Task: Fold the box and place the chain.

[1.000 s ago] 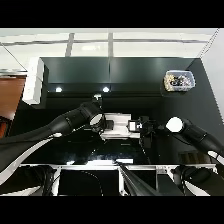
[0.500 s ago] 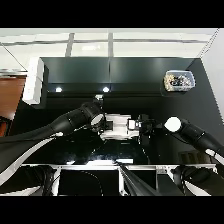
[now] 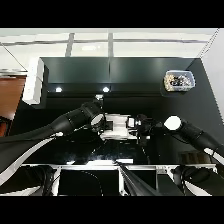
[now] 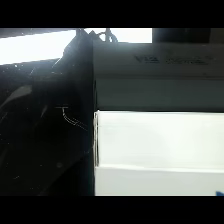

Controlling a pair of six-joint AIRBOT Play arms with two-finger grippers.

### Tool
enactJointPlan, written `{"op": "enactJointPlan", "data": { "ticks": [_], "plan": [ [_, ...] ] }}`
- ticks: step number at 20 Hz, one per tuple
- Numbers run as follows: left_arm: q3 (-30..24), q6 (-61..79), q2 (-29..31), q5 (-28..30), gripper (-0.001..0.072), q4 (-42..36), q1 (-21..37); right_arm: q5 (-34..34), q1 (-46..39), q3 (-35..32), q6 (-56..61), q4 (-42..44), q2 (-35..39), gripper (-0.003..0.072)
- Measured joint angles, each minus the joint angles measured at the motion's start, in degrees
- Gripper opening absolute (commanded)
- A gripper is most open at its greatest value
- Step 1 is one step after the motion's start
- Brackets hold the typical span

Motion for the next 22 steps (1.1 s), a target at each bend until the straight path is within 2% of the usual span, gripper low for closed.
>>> {"op": "enactJointPlan", "data": {
  "ticks": [9, 22],
  "plan": [
    [0.00, 0.00, 0.00, 0.00, 0.0023, -0.04, 0.00, -0.37, 0.00, 0.00, -0.04, 5.79, -2.73, 0.0128],
    [0.00, -0.02, 0.00, 0.00, 0.0023, -0.09, 0.00, -1.18, 0.00, 0.00, -0.09, 8.48, -3.04, 0.0129]
  ]
}}
